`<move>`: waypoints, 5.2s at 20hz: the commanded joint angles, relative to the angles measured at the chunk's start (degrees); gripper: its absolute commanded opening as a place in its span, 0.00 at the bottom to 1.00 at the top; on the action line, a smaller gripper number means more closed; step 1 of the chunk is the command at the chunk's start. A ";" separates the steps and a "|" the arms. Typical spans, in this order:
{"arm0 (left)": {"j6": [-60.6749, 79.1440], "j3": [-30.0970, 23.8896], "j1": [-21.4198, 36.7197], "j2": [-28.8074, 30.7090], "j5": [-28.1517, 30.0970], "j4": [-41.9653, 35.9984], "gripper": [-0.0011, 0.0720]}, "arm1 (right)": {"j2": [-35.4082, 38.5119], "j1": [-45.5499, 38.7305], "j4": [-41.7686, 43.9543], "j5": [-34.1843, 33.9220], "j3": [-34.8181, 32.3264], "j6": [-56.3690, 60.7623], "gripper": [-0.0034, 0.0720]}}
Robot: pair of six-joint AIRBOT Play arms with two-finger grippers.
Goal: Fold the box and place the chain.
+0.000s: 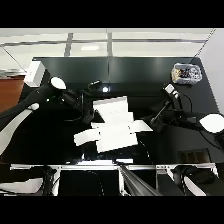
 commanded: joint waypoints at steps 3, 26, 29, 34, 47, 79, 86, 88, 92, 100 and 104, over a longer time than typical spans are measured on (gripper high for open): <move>14.62 -4.13 -2.64 3.02 15.52 -1.31 0.05 | -2.67 3.76 -6.45 1.81 1.57 -12.46 0.90; 26.43 -3.32 -8.87 -1.95 27.36 4.52 0.06 | -15.26 6.97 5.88 0.63 -6.60 -34.77 0.90; 26.45 -3.32 -8.87 -1.95 27.47 4.50 0.06 | -16.81 6.99 6.99 0.42 -6.60 -37.27 0.99; 26.43 -3.32 -8.87 -1.95 27.39 4.50 0.06 | -17.97 11.54 6.47 -6.91 -6.60 -43.12 0.98; 26.45 -3.30 -8.87 -1.97 25.90 4.50 0.06 | -19.41 7.50 14.84 -6.80 -1.66 -43.76 0.98; 26.43 -1.99 -8.96 -2.58 24.33 5.95 0.06 | -30.36 5.18 20.90 -2.80 -0.57 -60.26 0.97; 26.43 -1.99 -8.96 -2.58 24.37 5.97 0.06 | -30.51 5.18 20.83 -5.01 -0.42 -57.88 0.97; 26.43 -1.99 -8.96 -2.58 24.37 5.99 0.06 | -30.53 5.18 20.20 -4.96 -0.42 -57.61 0.97; 26.43 -1.99 -8.96 -2.58 24.37 5.97 0.06 | -30.53 5.20 19.96 -4.81 -0.42 -57.61 0.97; 26.43 -1.99 -8.96 -2.58 24.35 5.99 0.06 | -31.21 6.99 16.28 -5.99 0.13 -54.80 0.97; 26.43 -1.99 -8.96 -2.58 24.35 5.97 0.06 | -31.21 6.97 16.15 -5.99 0.13 -54.60 0.97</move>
